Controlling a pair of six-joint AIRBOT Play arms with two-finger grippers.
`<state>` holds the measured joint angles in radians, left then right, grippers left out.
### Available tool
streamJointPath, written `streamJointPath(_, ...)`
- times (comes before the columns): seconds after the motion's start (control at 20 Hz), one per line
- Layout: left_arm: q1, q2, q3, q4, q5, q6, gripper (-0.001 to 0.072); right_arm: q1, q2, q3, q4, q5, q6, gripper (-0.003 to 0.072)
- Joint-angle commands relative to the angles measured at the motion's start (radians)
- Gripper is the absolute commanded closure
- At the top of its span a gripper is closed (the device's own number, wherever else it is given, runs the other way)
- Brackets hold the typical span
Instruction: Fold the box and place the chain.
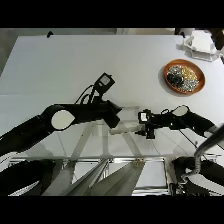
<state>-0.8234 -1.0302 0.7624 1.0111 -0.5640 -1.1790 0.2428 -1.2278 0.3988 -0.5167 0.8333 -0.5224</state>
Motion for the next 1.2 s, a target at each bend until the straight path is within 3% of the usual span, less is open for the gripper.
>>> streamJointPath(0.0, 0.006, 0.063, -0.005, 0.351, -0.214, -0.174, 0.0709, -0.001, 0.001, 0.000, 0.001, 0.000, 0.000, 0.0270)
streamJointPath(0.1, 0.005, 0.060, -0.039, 0.373, -0.219, -0.120, 0.0709, -0.001, 0.001, 0.000, 0.001, 0.000, 0.000, 0.0270)
streamJointPath(0.35, 0.008, 0.051, -0.184, 0.342, -0.083, 0.054, 0.0705, -0.001, 0.001, 0.000, 0.001, 0.000, 0.000, 0.0270)
streamJointPath(0.6, 0.079, 0.026, -0.252, 0.051, 0.013, 0.485, 0.0705, -0.001, 0.001, 0.000, 0.001, 0.000, 0.000, 0.0270)
streamJointPath(0.8, 0.141, -0.061, -0.254, -0.211, -0.052, 0.832, 0.0702, -0.001, 0.001, 0.000, 0.001, 0.000, 0.000, 0.0270)
streamJointPath(0.9, 0.152, -0.111, -0.254, -0.247, -0.088, 0.939, 0.0682, -0.001, 0.001, 0.000, 0.000, 0.000, 0.000, 0.0270)
streamJointPath(1.0, 0.152, -0.157, -0.254, -0.248, -0.087, 0.955, 0.0617, -0.001, 0.001, 0.000, 0.001, 0.000, 0.000, 0.0270)
streamJointPath(1.15, 0.152, -0.209, -0.254, -0.247, -0.088, 0.955, 0.0616, -0.001, 0.001, 0.000, 0.001, 0.000, 0.000, 0.0270)
